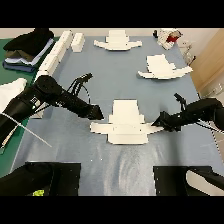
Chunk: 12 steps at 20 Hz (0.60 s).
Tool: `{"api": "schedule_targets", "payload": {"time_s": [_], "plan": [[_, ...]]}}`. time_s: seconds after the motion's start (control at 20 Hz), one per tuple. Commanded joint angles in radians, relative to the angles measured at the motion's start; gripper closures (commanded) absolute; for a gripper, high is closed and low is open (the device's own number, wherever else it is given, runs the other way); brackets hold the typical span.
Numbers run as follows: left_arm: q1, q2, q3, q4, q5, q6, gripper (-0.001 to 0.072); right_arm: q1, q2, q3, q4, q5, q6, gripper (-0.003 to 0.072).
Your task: Fold the box.
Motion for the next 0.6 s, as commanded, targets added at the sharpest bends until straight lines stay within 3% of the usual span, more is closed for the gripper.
{"api": "schedule_targets", "payload": {"time_s": [0.0, 0.05, 0.15, 0.4, 0.55], "plan": [[0.000, 0.000, 0.000, 0.000, 0.006, 0.000, 0.0174, 0.052, -0.006, -0.002, 0.071, -0.009, -0.054, 0.0553], [0.000, 0.000, 0.000, 0.000, 0.017, 0.001, 0.0174, 0.071, -0.014, -0.002, 0.069, -0.003, -0.055, 0.0555], [0.000, 0.000, 0.000, 0.000, 0.027, 0.001, 0.0174, 0.105, -0.025, -0.002, 0.068, 0.037, -0.066, 0.0678], [0.001, 0.000, 0.000, 0.010, 0.031, 0.006, 0.0175, 0.216, 0.001, -0.014, 0.069, 0.112, -0.136, 0.0687], [0.056, 0.000, 0.000, 0.015, 0.001, 0.008, 0.0174, 0.294, 0.122, -0.106, 0.069, 0.191, -0.146, 0.0687]]}}
